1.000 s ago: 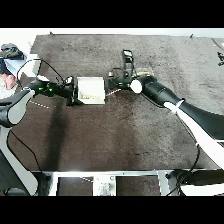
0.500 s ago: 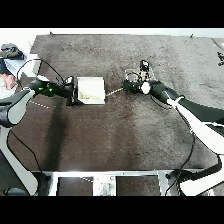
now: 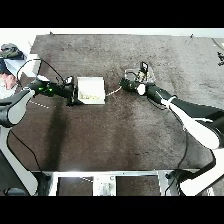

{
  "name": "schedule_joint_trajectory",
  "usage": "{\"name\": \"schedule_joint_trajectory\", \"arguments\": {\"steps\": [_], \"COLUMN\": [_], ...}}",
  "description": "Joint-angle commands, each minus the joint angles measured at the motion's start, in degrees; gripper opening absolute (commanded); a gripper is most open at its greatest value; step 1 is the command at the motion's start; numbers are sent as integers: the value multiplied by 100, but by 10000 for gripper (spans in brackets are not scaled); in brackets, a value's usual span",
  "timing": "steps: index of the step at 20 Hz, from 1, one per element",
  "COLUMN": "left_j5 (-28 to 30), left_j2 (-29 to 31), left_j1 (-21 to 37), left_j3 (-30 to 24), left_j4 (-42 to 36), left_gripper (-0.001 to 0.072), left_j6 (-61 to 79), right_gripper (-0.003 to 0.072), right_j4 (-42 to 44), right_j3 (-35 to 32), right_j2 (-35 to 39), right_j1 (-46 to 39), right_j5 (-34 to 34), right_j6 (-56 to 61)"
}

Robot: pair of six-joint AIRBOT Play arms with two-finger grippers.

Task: Fold the box and place the chain.

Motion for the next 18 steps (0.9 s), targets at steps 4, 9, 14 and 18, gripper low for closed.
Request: {"name": "schedule_joint_trajectory", "arguments": {"steps": [4, 9, 14, 18], "left_j5": [2, 2, 2, 2], "left_j2": [4, 4, 4, 4], "left_j1": [0, 0, 2, 0], "left_j3": [0, 0, 0, 0], "left_j4": [2, 2, 2, 2], "left_gripper": [298, 298, 298, 298], "left_j6": [2, 0, 0, 0], "right_gripper": [-14, -14, -15, -14], "right_j4": [-42, -212, -201, -13], "right_j3": [-420, -402, -389, -363], "right_j2": [2214, 3027, 2929, 2533], "right_j1": [789, 1600, 2181, 2406], "right_j5": [42, -184, -914, -1049], "right_j6": [-984, -1062, -1029, -1012]}}
